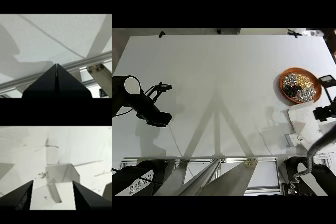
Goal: Fold the box and place the chain.
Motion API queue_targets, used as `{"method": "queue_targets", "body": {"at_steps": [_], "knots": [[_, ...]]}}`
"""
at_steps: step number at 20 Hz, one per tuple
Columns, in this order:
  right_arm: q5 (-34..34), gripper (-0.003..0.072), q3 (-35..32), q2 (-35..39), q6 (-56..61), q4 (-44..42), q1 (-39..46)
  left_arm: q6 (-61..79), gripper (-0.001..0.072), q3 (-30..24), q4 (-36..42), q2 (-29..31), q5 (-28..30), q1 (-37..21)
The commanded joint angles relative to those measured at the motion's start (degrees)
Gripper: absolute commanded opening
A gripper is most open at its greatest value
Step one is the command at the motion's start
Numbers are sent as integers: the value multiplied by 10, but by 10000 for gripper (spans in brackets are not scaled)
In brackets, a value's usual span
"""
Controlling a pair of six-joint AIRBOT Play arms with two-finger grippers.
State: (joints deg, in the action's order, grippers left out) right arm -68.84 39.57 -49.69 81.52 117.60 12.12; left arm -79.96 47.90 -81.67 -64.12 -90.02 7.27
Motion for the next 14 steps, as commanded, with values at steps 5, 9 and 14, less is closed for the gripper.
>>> {"method": "queue_targets", "body": {"at_steps": [5, 9, 14], "knots": [[31, 553, 2, -119, -31, 98, 136, 0, 12, 0, 0, 0, 0, 0], [59, 529, 2, -171, -43, 104, 136, 0, 12, 0, 0, 0, 0, 0], [38, 130, 2, -244, -50, 108, 136, 0, 12, 0, 0, 0, 0, 0]]}}
